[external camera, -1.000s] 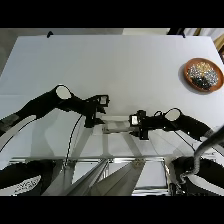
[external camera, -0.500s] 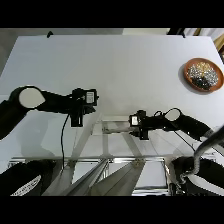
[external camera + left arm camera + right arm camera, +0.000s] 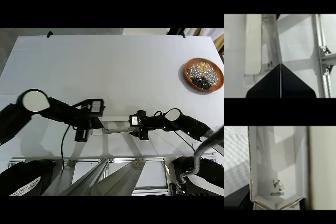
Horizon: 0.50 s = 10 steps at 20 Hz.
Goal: Fold the box and place the chain.
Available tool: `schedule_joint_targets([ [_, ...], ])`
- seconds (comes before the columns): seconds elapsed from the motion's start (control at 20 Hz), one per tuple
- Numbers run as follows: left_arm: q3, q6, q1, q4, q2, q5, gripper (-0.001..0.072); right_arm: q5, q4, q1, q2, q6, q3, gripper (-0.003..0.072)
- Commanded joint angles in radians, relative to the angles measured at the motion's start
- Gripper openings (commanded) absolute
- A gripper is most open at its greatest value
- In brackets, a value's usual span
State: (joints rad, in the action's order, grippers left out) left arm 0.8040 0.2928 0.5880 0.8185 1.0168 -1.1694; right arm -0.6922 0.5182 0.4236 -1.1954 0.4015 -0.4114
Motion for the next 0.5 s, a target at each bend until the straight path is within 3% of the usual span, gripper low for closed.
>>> schedule_joint_targets([
  [0.0,0.0,0.001,0.096,-0.025,0.105,0.17,0.0006,0.0,0.0,0.0,0.0,0.0,0.0,0.0384],
  [0.15,0.0,0.038,0.099,-0.106,0.15,0.47,0.0006,0.0,0.0,0.0,0.0,0.0,0.0,0.0384],
  [0.25,0.0,0.097,0.09,-0.124,0.161,0.611,0.0006,0.0,0.0,0.0,0.0,0.0,0.0,0.0384],
  [0.45,0.0,0.124,0.077,-0.134,0.217,0.638,0.0007,0.0,0.0,0.0,0.0,0.0,0.0,0.0385],
])
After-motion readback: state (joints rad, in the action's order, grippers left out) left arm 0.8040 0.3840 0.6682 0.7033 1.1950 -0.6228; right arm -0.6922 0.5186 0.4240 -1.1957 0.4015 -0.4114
